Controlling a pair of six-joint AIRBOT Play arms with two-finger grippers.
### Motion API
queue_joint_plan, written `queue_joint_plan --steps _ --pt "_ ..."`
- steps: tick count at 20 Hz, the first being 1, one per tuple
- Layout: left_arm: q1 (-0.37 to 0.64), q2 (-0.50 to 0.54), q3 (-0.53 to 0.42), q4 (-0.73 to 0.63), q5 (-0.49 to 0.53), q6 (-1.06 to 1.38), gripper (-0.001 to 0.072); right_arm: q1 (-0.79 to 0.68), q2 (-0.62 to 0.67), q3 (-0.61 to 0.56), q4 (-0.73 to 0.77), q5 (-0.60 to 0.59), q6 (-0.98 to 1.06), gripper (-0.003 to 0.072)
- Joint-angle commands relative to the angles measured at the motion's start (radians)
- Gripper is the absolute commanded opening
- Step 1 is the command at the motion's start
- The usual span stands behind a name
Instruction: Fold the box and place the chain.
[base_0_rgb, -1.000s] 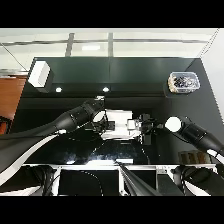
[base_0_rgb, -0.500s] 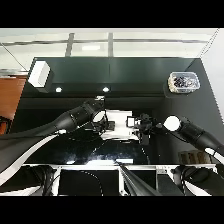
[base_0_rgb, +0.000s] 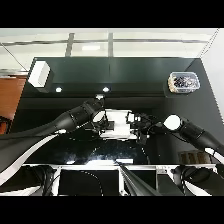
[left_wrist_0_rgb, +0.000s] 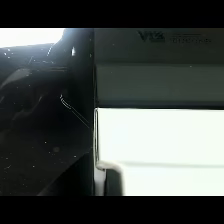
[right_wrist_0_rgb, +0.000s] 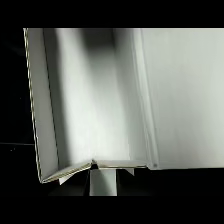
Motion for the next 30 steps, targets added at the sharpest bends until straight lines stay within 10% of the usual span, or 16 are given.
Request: queue_joint_plan --steps 1,19,22,25,28,30 --pt "0.0 0.0 0.0 -0.001 0.001 0.0 0.0028 0.002 -0.011 0.0 0.063 0.001 0.003 0.0185" --pt "0.0 0.0 0.0 -0.001 0.004 0.0 0.0027 0.002 -0.061 0.0 0.176 -0.011 0.003 0.0184" --pt "0.0 0.0 0.0 -0.001 0.004 0.0 0.0028 0.002 -0.061 0.0 0.176 -0.022 0.003 0.0389" --pt "0.0 0.0 0.0 -0.001 0.004 0.0 0.0027 0.002 -0.061 0.0 0.175 -0.027 0.003 0.038" --pt "0.0 0.0 0.0 -0.001 0.004 0.0 0.0028 0.002 -0.061 0.0 0.175 -0.026 0.003 0.0209" --pt "0.0 0.0 0.0 -0.001 0.004 0.0 0.0027 0.002 -0.061 0.0 0.175 -0.029 0.003 0.0416"
